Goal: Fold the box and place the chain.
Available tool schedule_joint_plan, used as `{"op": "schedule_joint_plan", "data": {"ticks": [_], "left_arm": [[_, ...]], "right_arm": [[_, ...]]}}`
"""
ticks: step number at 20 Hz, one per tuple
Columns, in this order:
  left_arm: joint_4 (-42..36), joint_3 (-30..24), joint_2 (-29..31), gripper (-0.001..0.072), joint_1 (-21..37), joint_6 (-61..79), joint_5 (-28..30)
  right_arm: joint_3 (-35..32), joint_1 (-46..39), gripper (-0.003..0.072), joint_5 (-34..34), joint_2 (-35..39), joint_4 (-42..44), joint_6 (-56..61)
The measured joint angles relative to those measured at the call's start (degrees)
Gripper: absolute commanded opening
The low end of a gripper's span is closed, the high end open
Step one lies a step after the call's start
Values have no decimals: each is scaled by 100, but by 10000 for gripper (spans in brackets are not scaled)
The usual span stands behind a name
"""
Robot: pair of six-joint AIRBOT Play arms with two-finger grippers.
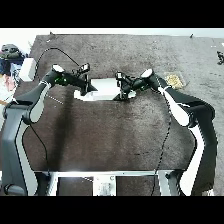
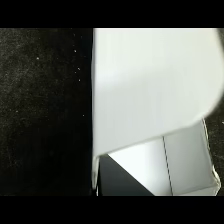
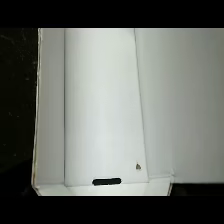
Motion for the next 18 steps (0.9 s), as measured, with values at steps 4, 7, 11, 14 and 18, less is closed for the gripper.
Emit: {"op": "schedule_joint_plan", "data": {"ticks": [4,7,11,14,18], "left_arm": [[0,0,0,11,2,0,0],[0,0,0,11,2,0,-2],[0,0,0,11,2,0,-2],[-2,0,0,11,2,-2,2],[-2,0,0,11,2,0,-2]], "right_arm": [[0,-13,614,33,-2,85,22],[0,-28,614,85,-2,125,33],[0,-39,661,133,-2,186,37],[2,-39,677,151,0,247,42],[2,-39,588,199,-2,245,44]]}}
